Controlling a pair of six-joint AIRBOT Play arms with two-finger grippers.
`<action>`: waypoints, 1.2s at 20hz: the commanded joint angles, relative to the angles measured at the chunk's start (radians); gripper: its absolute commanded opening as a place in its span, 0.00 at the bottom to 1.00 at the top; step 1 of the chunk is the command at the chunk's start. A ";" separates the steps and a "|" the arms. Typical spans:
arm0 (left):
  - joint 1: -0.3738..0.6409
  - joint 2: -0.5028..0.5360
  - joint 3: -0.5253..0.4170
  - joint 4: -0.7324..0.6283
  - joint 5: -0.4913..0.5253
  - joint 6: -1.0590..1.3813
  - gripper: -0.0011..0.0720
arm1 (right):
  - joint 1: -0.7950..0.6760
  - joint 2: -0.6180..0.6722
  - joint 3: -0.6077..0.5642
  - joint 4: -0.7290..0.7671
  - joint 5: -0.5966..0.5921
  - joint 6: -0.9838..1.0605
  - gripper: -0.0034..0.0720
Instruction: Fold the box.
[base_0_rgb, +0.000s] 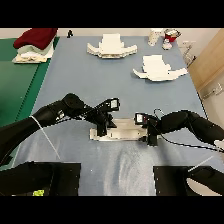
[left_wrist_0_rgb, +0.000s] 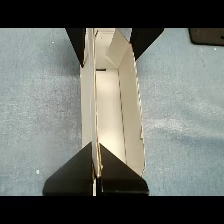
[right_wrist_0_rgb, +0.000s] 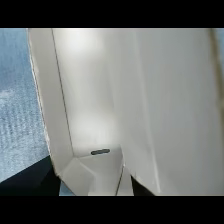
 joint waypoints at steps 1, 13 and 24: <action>0.000 0.000 0.000 0.001 0.000 0.000 0.04 | 0.001 0.008 0.001 0.000 0.000 0.000 0.83; 0.000 0.000 0.000 0.000 0.000 0.000 0.04 | 0.049 -0.038 -0.001 -0.046 0.062 0.000 0.83; 0.000 0.000 0.000 0.000 0.000 0.000 0.03 | 0.049 -0.044 -0.002 -0.059 0.069 0.002 0.63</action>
